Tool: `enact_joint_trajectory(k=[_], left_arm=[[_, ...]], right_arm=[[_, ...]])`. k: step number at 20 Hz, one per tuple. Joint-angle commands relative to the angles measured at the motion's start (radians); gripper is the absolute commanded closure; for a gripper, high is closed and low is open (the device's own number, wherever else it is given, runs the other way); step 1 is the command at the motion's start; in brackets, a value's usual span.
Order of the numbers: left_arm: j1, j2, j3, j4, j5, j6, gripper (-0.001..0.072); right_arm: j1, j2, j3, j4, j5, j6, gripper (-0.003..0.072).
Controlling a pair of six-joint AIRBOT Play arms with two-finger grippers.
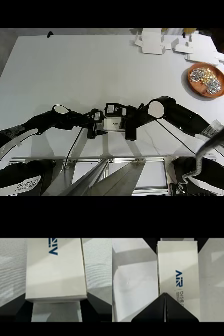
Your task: Fold the box and place the chain.
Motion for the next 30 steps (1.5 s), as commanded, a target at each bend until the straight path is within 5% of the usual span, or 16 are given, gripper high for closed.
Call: enact_joint_trajectory(k=[1,22,30], left_arm=[[0.0,0.0,0.001,-0.004,0.003,-0.002,0.0453],[0.0,0.0,0.001,-0.004,0.003,-0.002,0.0453],[0.0,0.0,0.001,-0.004,0.003,-0.002,0.0453]], right_arm=[[0.005,-0.003,-0.005,-0.008,-0.006,-0.003,0.067],[0.005,-0.001,-0.087,-0.03,-0.076,0.036,0.0669],[-0.151,0.198,-0.034,-0.07,-0.071,0.173,0.0628]])
